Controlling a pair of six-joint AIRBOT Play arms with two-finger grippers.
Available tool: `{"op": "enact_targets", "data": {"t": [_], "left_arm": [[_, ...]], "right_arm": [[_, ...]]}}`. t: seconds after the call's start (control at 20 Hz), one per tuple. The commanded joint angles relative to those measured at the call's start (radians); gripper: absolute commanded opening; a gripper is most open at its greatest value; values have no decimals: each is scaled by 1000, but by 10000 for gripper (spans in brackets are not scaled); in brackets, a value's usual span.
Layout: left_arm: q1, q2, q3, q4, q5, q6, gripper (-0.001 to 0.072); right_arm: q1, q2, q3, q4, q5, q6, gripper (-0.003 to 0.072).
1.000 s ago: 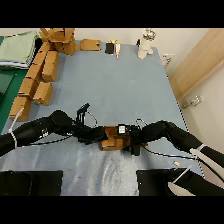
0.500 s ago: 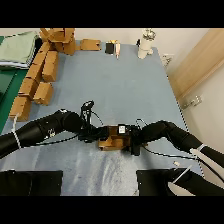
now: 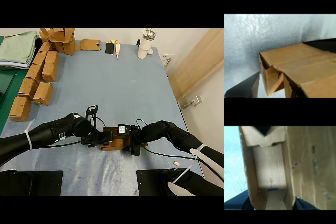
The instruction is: Fold the box.
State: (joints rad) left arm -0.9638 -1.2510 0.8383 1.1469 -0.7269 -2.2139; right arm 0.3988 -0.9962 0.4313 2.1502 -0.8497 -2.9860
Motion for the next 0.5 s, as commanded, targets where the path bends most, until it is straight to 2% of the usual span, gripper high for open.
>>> {"op": "enact_targets", "data": {"t": [0.0,0.2,0.45], "left_arm": [[-35,-36,47,93,-29,-100,456],[-87,-117,175,250,-177,-198,456],[-140,-237,328,345,-372,-259,456]], "right_arm": [[0,0,0,0,0,0,507],[0,0,0,0,0,0,507],[0,0,0,0,0,0,507]]}}
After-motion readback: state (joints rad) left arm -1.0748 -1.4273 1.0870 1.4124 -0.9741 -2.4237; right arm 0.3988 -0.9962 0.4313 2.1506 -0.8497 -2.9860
